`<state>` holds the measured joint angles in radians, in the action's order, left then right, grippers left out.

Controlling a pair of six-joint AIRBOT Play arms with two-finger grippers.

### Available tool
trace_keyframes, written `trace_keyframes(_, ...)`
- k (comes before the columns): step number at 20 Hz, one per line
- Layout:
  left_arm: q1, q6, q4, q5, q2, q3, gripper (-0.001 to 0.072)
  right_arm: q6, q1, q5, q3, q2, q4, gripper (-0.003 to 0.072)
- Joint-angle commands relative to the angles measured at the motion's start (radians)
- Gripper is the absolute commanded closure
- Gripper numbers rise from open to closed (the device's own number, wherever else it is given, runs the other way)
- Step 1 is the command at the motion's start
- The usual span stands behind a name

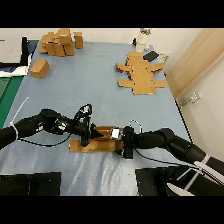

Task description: Fold the box.

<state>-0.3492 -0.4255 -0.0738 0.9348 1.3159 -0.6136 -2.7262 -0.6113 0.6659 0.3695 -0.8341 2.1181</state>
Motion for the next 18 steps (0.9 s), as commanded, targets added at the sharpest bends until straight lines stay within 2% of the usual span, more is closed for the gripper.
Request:
trace_keyframes(1, 0.0, 0.0, 0.0, 0.0, 0.0, -0.001, 0.0697, -0.162, 0.063, 0.029, 0.026, -0.065, 0.142, -0.0034)
trace_keyframes(11, 0.0, 0.0, 0.0, 0.0, 0.0, -0.001, 0.0697, -0.139, 0.063, 0.031, 0.026, -0.061, 0.121, -0.0034)
trace_keyframes(18, 0.0, 0.0, 0.0, 0.0, 0.0, -0.001, 0.0697, -0.197, 0.063, 0.032, 0.026, -0.119, 0.135, -0.0034)
